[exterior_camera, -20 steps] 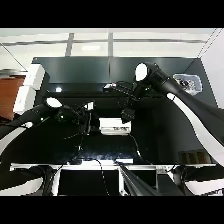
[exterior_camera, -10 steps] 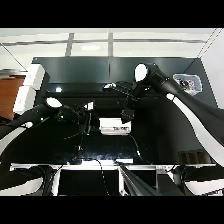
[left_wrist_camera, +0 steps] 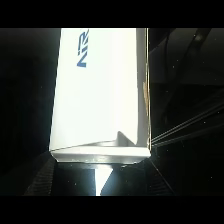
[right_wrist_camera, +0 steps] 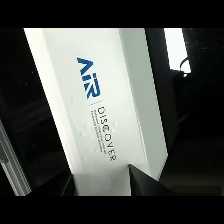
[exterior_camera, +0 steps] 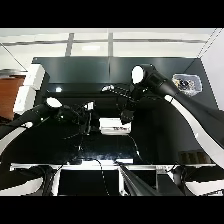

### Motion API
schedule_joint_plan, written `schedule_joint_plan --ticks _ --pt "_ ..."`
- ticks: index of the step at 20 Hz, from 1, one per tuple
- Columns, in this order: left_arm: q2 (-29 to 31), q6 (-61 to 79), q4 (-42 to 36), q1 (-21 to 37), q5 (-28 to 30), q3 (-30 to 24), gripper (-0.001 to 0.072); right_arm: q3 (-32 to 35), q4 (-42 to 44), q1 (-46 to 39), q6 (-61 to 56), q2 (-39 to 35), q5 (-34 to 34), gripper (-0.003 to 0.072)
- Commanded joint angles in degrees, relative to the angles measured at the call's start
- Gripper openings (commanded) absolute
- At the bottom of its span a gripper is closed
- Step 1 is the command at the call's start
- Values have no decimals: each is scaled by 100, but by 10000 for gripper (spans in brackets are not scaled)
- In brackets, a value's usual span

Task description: Fold the box and place the chain.

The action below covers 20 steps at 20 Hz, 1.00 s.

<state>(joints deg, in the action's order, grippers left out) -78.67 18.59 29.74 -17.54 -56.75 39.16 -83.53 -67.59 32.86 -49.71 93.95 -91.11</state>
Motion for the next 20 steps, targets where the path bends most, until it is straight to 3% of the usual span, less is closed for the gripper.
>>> schedule_joint_plan --ticks 1,8,20 --pt "-4 2 0 -2 0 2 465 4 -68 -13 -26 -13 -15 369" --pt "-4 2 2 -2 0 2 465 131 -205 -98 -70 -192 55 369" --pt "-4 2 2 -2 0 2 465 376 111 -162 155 -540 802 370"
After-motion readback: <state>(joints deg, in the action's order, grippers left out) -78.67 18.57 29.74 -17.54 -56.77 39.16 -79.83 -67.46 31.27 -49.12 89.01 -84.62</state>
